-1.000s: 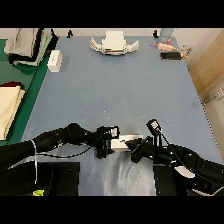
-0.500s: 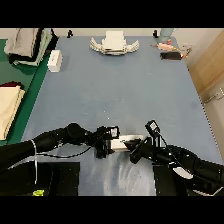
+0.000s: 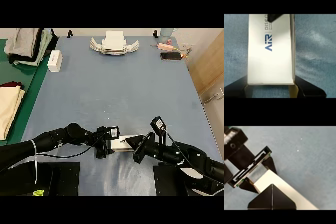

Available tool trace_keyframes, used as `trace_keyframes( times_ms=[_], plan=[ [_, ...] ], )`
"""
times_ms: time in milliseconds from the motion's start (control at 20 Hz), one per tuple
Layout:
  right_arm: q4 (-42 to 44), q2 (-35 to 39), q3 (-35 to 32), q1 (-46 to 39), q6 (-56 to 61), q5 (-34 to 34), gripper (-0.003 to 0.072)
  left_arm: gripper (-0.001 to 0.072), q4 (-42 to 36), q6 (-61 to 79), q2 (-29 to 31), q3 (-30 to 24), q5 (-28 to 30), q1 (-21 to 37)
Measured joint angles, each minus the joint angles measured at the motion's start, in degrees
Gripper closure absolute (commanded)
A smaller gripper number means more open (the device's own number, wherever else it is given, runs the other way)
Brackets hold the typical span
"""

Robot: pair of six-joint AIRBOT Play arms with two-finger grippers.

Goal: Fold the box.

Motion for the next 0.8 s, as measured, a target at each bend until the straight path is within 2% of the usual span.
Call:
trace_keyframes(
  times_ms=[100, 250, 350, 600, 700, 800],
  plan=[
    [-6.12, 0.87, 2.89, -2.95, -0.02, 4.70, 0.0682, 0.0247, 0.00, 0.00, 0.00, 0.00, 0.00, 0.00],
    [-15.89, -0.76, 8.68, -9.49, -0.04, 17.09, 0.0682, 0.0246, 0.00, -0.02, 0.00, 0.00, 0.00, 0.00],
    [-19.89, -4.44, 13.18, -14.78, -0.04, 26.64, 0.0682, 0.0247, 0.00, -0.02, 0.00, 0.00, 0.00, 0.00],
    [-22.97, -18.51, 24.94, -26.27, 5.27, 50.23, 0.0682, 0.0246, 0.00, -0.04, 0.00, 0.00, 0.02, 0.00],
    [-22.64, -23.06, 27.98, -28.44, 8.33, 55.63, 0.0683, 0.0247, 0.00, -0.42, 0.00, 0.15, 0.02, 0.00],
    [-22.27, -25.99, 29.66, -29.62, 12.20, 58.05, 0.0682, 0.0246, 0.11, -2.69, 0.15, 0.57, 0.02, 0.00]
  ],
)
